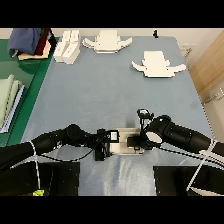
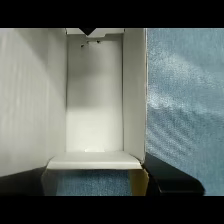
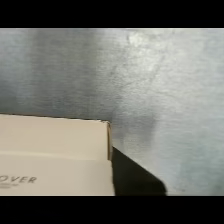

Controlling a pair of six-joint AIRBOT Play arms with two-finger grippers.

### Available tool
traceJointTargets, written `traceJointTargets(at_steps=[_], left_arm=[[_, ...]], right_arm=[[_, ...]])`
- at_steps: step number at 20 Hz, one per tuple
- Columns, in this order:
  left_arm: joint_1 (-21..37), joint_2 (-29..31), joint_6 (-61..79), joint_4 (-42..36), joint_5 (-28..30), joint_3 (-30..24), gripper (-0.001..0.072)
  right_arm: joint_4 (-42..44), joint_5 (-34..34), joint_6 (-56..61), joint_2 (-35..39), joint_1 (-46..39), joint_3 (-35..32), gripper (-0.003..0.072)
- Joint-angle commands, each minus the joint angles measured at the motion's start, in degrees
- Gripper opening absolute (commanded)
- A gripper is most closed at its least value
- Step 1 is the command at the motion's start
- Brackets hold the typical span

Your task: Fold the box.

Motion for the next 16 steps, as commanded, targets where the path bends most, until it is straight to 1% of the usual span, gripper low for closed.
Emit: traceJointTargets(at_steps=[1, 2, 4, 7, 8, 9, 10, 13, 15, 16], left_arm=[[-0.02, -0.02, 0.02, -0.02, 0.04, 0.04, 0.048], [-0.02, -0.02, 0.02, -0.02, 0.04, 0.04, 0.048], [-0.02, -0.02, 0.02, -0.02, 0.04, 0.04, 0.048], [-0.02, -0.02, 0.02, -0.02, 0.04, 0.04, 0.048], [-0.02, -0.02, 0.02, -0.02, 0.04, 0.04, 0.048], [-0.02, -0.02, 0.02, -0.02, 0.04, 0.04, 0.048], [-0.02, -0.02, 0.02, -0.02, 0.02, 0.04, 0.048], [-0.02, -0.02, 0.02, -0.02, 0.07, 0.04, 0.048], [-0.02, -0.02, 0.02, -0.02, 0.04, 0.04, 0.048], [-0.02, -0.02, 0.02, -0.02, 0.04, 0.04, 0.048]], right_arm=[[-2.6, 3.76, 6.69, -1.09, 1.44, 0.98, 0.0097], [-3.1, 4.96, 6.86, -1.01, 1.44, 0.98, 0.0008], [-4.09, 6.36, 6.88, -0.9, 1.44, 0.98, -0.0001], [-4.31, 6.51, 6.4, -0.85, 1.44, 0.98, 0.0002], [-4.28, 6.67, 6.25, -0.83, 1.44, 1.11, 0.0185], [-4.28, 6.78, 5.79, -0.72, 1.44, 1.46, 0.0343], [-4.28, 6.75, 5.05, -0.39, 1.44, 1.99, 0.0383], [-4.48, 6.82, 4.76, 1.81, 1.4, 3.91, 0.0384], [-4.44, 8.28, 4.76, 3.69, 1.4, 5.18, 0.0484], [-4.2, 9.35, 4.79, 4.76, 1.42, 5.9, 0.0484]])
